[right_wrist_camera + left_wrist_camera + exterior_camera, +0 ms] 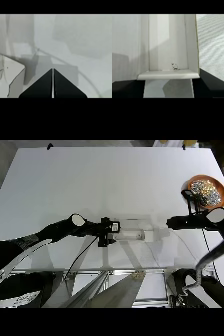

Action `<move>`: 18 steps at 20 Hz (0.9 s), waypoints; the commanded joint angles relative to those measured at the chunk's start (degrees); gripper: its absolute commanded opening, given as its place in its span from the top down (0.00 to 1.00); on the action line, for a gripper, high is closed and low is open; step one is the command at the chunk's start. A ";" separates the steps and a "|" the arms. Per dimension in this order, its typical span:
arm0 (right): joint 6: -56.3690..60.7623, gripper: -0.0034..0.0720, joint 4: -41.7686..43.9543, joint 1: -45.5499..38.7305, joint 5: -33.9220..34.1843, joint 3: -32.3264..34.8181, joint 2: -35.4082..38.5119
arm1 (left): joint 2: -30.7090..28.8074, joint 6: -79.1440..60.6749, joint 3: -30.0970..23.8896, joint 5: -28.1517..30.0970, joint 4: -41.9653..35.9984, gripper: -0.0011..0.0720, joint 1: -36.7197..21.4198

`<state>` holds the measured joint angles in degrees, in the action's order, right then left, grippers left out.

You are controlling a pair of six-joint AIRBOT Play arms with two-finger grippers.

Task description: Fold the box and place the chain.

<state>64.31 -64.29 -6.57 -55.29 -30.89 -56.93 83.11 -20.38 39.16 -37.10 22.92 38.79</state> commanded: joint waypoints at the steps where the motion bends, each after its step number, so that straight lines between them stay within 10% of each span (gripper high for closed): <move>1: 1.88 0.93 4.48 3.52 -1.20 1.51 -5.84 | -0.04 0.00 -0.02 0.02 0.00 0.70 0.00; 9: -2.14 0.93 14.10 7.56 -3.67 2.80 -8.37 | -0.02 0.00 0.00 0.00 0.00 0.70 0.00; 12: -2.45 0.69 15.06 7.56 -5.49 2.80 -5.03 | -0.02 0.00 0.00 0.00 0.00 0.70 0.00; 18: -2.23 0.62 16.57 7.56 -8.28 2.80 1.14 | -0.04 0.00 0.00 0.00 0.00 0.70 0.00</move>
<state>62.15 -49.32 0.95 -61.80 -28.10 -57.87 83.11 -20.36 39.16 -37.10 22.92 38.79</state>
